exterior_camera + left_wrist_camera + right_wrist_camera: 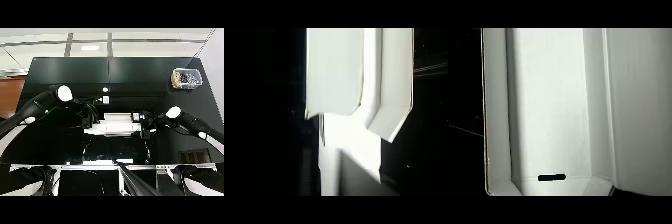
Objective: Fold the box and place the chain.
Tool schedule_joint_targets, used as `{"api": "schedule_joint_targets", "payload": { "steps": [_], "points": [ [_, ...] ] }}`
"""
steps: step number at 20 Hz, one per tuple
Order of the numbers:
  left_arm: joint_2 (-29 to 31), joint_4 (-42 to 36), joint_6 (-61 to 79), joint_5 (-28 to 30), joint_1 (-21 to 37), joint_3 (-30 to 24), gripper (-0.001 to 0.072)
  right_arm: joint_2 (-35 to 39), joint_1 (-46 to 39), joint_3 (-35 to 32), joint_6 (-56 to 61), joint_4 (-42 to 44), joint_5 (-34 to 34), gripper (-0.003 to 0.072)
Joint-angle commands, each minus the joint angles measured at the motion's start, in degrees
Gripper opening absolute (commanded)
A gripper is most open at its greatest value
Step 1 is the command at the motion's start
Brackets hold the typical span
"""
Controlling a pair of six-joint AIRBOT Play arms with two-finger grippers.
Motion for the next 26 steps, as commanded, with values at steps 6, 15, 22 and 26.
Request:
{"api": "schedule_joint_targets", "payload": {
  "steps": [6,15,22,26],
  "points": [
    [0.5,-27.15,-8.35,-1.44,0.61,-3.61,0.0028,0.0,0.0,0.04,-0.04,0.24,-0.17,0.0324],
    [-4.85,-23.45,-8.04,20.63,0.2,-3.63,0.0028,0.0,0.0,0.04,-0.04,0.22,-0.17,0.0324],
    [-8.39,-23.37,-8.39,15.93,-0.87,-3.54,0.0026,0.0,0.0,0.04,-0.04,0.22,-0.15,0.0324],
    [-0.85,-18.73,-14.67,15.78,3.45,-3.28,0.0026,0.0,0.0,0.04,-0.04,0.22,-0.15,0.0324]
  ]
}}
